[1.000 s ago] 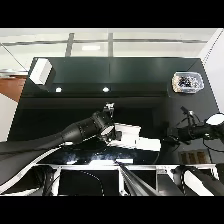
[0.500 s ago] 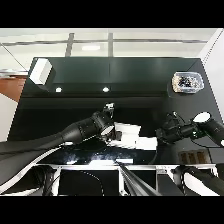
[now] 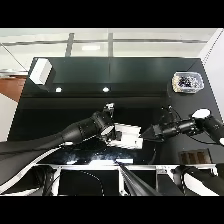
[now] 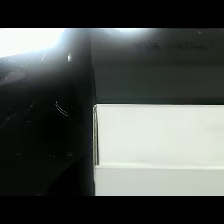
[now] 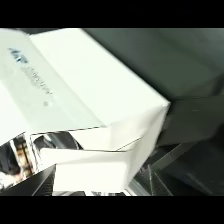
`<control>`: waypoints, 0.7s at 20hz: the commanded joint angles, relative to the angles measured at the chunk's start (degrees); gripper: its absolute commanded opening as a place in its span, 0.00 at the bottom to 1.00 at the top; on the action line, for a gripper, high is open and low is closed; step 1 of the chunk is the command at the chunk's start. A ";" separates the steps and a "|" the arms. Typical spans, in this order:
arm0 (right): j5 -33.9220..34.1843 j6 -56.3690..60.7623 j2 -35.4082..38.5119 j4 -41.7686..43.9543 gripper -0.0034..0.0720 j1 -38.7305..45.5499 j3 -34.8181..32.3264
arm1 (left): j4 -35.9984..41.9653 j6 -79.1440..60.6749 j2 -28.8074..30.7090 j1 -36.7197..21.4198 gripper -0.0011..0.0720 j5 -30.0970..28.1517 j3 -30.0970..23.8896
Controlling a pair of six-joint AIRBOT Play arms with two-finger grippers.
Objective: Fold the box and place the chain.
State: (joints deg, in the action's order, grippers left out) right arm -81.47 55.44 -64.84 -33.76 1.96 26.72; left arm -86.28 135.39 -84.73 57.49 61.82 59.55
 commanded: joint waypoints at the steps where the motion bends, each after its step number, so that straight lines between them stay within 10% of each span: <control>1: 1.03 -0.31 -0.02 -1.18 0.98 -3.32 0.24 | -0.07 0.07 0.04 -0.04 0.06 -0.04 0.00; 3: 3.04 0.48 -0.02 -3.39 0.84 -3.89 0.24 | -0.07 0.07 0.04 -0.04 0.06 -0.04 0.00; 14: 9.75 4.76 0.81 -6.12 0.84 -11.54 0.24 | -0.09 0.07 0.04 -0.04 0.06 0.00 0.00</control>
State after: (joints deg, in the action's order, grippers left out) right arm -74.81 58.35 -64.60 -38.79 -6.20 26.94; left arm -86.32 135.46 -84.73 57.49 61.80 59.55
